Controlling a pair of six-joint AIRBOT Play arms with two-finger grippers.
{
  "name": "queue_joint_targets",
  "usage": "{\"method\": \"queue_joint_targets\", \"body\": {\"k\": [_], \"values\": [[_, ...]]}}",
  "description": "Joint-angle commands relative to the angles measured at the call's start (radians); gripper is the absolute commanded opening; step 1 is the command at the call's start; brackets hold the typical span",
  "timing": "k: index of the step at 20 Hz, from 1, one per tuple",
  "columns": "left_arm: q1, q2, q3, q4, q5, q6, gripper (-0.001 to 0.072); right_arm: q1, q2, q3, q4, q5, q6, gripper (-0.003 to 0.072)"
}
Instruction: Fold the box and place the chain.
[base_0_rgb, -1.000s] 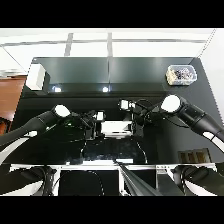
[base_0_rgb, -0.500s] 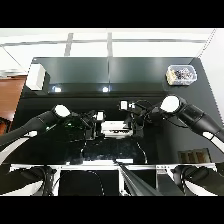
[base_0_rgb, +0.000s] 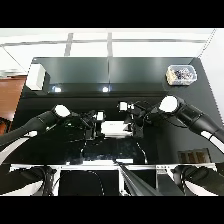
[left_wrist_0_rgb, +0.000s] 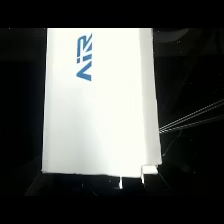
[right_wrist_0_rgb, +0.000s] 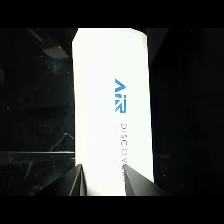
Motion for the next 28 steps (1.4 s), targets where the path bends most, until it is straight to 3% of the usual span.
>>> {"method": "queue_joint_targets", "body": {"k": [1, 3, 4, 7, 13, 14, 15, 22, 25, 28], "values": [[0.000, 0.000, 0.000, 0.000, 0.000, 0.000, 0.0338, 0.001, -0.002, -0.001, -0.024, -0.002, 0.000, 0.0303], [0.000, 0.000, 0.000, 0.000, 0.000, 0.000, 0.0338, 0.001, -0.002, -0.001, -0.024, -0.002, 0.001, 0.0302], [0.000, 0.000, 0.000, 0.000, 0.000, 0.000, 0.0338, 0.001, -0.002, -0.001, -0.024, -0.002, 0.003, 0.0195], [0.000, 0.000, 0.000, 0.000, 0.000, 0.000, 0.0338, 0.001, -0.002, -0.001, -0.024, -0.002, 0.007, 0.0191], [0.000, 0.000, 0.000, 0.000, 0.000, 0.000, 0.0338, 0.001, -0.002, -0.001, -0.027, 0.025, 0.025, 0.0214], [0.000, 0.000, 0.000, 0.000, 0.000, 0.000, 0.0338, 0.001, -0.002, -0.001, -0.032, 0.024, 0.026, 0.0303], [0.000, 0.000, 0.000, 0.000, 0.000, 0.000, 0.0338, 0.001, -0.002, -0.004, -0.032, 0.018, 0.026, 0.0316], [0.000, 0.000, 0.000, 0.000, 0.000, 0.000, 0.0338, 0.001, -0.003, -0.026, -0.051, 0.015, 0.036, 0.0315], [0.000, 0.000, 0.000, 0.000, 0.000, 0.000, 0.0338, 0.001, 0.029, -0.008, -0.053, 0.056, 0.135, 0.0315], [0.000, 0.000, 0.000, 0.000, 0.000, 0.000, 0.0338, -0.037, 0.122, 0.007, -0.056, 0.065, 0.411, 0.0313]]}}
